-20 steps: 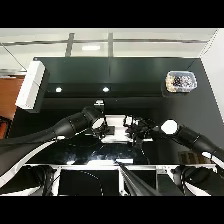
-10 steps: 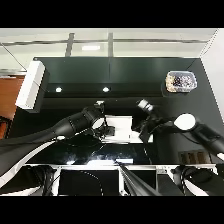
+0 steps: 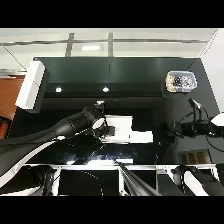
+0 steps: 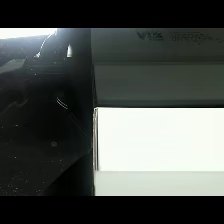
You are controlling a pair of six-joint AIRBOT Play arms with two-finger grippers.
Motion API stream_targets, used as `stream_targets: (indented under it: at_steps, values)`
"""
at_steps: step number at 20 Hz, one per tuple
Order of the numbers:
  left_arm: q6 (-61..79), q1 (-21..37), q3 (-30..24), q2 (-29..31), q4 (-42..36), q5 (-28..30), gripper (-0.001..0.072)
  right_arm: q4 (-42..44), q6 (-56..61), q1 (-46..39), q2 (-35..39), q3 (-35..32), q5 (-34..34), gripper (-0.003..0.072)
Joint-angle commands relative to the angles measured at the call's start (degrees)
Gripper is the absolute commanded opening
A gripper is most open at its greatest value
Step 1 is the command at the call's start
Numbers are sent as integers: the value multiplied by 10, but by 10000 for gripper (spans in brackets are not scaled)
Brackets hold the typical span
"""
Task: Fold the box and place the chain.
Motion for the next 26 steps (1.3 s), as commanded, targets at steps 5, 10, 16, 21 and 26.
stream_targets:
  at_steps: [5, 10, 16, 21, 26]
  values:
    - [0, 0, 0, 0, 0, 0, 31, 110, -10, 46, -49, -66, -9, 10]
    - [0, 0, 0, -2, 0, 0, 31, 176, -23, 144, -59, -66, -78, 10]
    - [0, 0, 0, -17, 0, -7, 31, 275, -101, 165, -60, -60, -47, 16]
    - [0, 0, 0, -18, -9, -29, 31, 281, -113, 165, -60, -54, -42, 17]
    - [0, 0, 0, -18, -9, -26, 31, 326, -113, 168, -60, -52, -41, 458]
